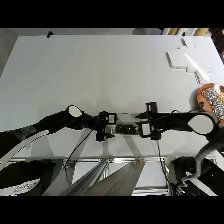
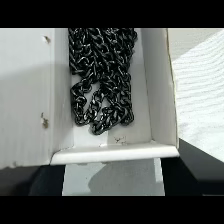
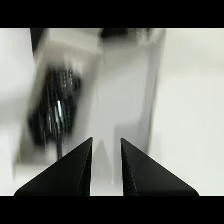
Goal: Fold the box and place the chain.
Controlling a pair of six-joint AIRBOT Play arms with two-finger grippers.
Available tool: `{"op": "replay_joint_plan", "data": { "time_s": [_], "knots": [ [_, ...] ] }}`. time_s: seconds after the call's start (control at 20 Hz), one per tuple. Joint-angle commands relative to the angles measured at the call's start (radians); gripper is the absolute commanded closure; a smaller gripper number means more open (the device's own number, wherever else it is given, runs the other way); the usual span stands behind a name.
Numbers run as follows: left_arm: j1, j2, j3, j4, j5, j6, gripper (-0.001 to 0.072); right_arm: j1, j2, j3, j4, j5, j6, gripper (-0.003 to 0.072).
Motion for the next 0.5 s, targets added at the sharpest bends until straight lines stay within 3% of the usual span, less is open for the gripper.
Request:
{"op": "replay_joint_plan", "data": {
  "time_s": [0.0, 0.1, 0.45],
  "knots": [
    [0.0, 0.001, 0.0, 0.0, 0.0, 0.0, 0.0438, -0.212, 0.0, 0.002, -0.196, 0.142, 0.017, 0.0492],
    [0.0, 0.001, 0.0, 0.0, 0.0, 0.0, 0.0438, -0.278, -0.057, -0.029, -0.201, 0.104, 0.016, 0.0492],
    [0.0, 0.001, 0.0, 0.0, 0.0, 0.0, 0.0438, -0.28, -0.223, -0.049, -0.296, 0.039, -0.038, 0.0495]
  ]
}}
